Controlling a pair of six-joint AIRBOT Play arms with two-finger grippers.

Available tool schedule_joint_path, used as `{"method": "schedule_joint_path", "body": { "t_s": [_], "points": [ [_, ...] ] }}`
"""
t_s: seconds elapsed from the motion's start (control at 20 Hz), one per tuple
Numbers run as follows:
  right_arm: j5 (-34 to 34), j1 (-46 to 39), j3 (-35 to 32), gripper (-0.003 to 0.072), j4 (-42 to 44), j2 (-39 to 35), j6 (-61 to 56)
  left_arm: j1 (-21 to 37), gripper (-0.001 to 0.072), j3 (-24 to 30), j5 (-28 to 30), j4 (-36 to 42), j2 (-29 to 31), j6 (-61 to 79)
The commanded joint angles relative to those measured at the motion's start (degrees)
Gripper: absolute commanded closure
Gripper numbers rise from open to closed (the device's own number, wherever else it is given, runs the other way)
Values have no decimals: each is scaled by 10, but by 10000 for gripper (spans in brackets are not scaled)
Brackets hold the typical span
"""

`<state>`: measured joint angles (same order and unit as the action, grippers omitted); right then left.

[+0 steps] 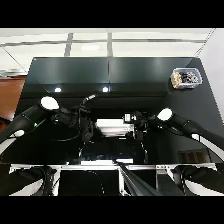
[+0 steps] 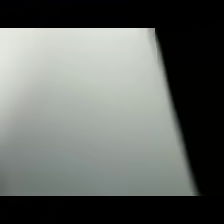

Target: Fold the box and place the chain.

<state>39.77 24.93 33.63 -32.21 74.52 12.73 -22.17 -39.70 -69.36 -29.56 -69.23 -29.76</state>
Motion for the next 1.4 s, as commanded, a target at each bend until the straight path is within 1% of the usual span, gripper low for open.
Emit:
{"method": "schedule_joint_path", "body": {
  "t_s": [0.0,0.1,0.15,0.2,0.25,0.35,0.4,0.45,0.55,0.65,0.8,0.95,1.0,1.05,1.1,1.15,1.25,1.3,1.35],
  "points": [
    [0,1,0,487,0,0,0,-6,687,12,188,91,12,76],
    [0,1,0,487,0,0,0,-6,687,5,295,89,12,75],
    [0,1,0,486,0,0,0,-5,687,0,330,90,9,54],
    [0,1,0,486,0,0,0,-3,687,-6,345,81,3,21],
    [0,1,0,486,0,0,0,-3,687,-15,346,42,-8,-14],
    [0,1,0,486,0,0,0,-6,687,-35,323,-84,-35,-118],
    [0,1,0,486,0,0,0,-6,687,-45,301,-151,-50,-167],
    [0,1,0,486,0,0,0,-6,686,-53,276,-190,-64,-195],
    [0,1,0,487,0,0,0,-6,686,-66,219,-195,-89,-182],
    [0,1,0,486,0,0,0,-6,686,-71,184,-167,-104,-145],
    [0,1,0,486,0,0,0,-6,686,-72,179,-135,-114,-122],
    [0,1,0,486,0,0,0,-2,687,-89,168,-135,-112,-114],
    [0,1,0,486,0,0,0,3,688,-104,145,-146,-107,-120],
    [0,1,0,486,0,0,0,10,689,-120,133,-181,-95,-174],
    [0,1,0,486,0,0,0,17,689,-127,141,-215,-73,-217],
    [0,1,0,486,0,0,0,26,689,-124,154,-244,-44,-228],
    [0,1,0,486,0,0,0,56,688,-104,160,-261,12,-217],
    [0,1,0,486,0,0,0,73,687,-83,165,-250,38,-193],
    [0,1,0,486,0,0,0,90,685,-53,160,-214,64,-149]
  ]
}}
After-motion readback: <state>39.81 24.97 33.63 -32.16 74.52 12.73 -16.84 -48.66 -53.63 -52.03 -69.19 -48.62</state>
